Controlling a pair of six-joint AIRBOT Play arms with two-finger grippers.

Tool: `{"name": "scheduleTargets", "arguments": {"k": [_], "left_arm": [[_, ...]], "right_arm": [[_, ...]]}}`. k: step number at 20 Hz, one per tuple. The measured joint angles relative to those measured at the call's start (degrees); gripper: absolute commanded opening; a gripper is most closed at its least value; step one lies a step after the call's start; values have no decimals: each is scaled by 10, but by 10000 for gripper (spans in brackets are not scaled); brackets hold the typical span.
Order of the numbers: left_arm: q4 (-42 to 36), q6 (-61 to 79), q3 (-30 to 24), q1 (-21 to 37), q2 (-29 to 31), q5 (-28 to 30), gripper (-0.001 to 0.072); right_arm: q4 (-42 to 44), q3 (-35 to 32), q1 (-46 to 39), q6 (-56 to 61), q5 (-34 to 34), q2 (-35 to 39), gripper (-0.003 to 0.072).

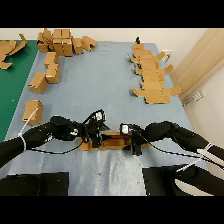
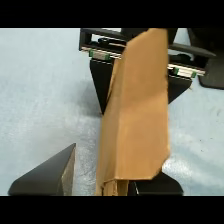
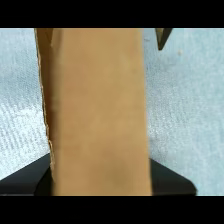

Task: Fold the box.

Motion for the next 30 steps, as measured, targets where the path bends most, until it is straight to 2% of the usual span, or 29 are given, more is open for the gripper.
{"name": "scheduleTargets", "arguments": {"k": [3,5,8,13,14,15,22,23,25,27,29,30], "left_arm": [[25,-21,0,0,29,22,371],[72,-65,0,0,56,40,370],[196,-194,0,0,100,59,370],[392,-428,0,0,151,51,370],[413,-456,0,0,156,46,370],[430,-479,0,0,159,42,370],[477,-540,0,0,167,30,368],[482,-543,0,0,168,30,339],[491,-556,0,0,168,25,163],[497,-573,0,0,168,2,161],[500,-598,0,0,168,-37,12],[501,-618,0,0,168,-59,12]], "right_arm": [[0,0,0,0,0,0,515],[0,0,0,0,0,0,518],[0,0,0,0,0,0,525],[0,0,0,0,0,0,526],[0,0,0,0,0,0,589],[0,0,0,0,0,0,604],[0,0,0,0,0,0,604],[0,0,0,0,0,0,603],[0,0,0,0,0,0,603],[0,0,0,0,0,0,603],[0,0,0,0,0,0,603],[0,0,0,0,0,0,603]]}}
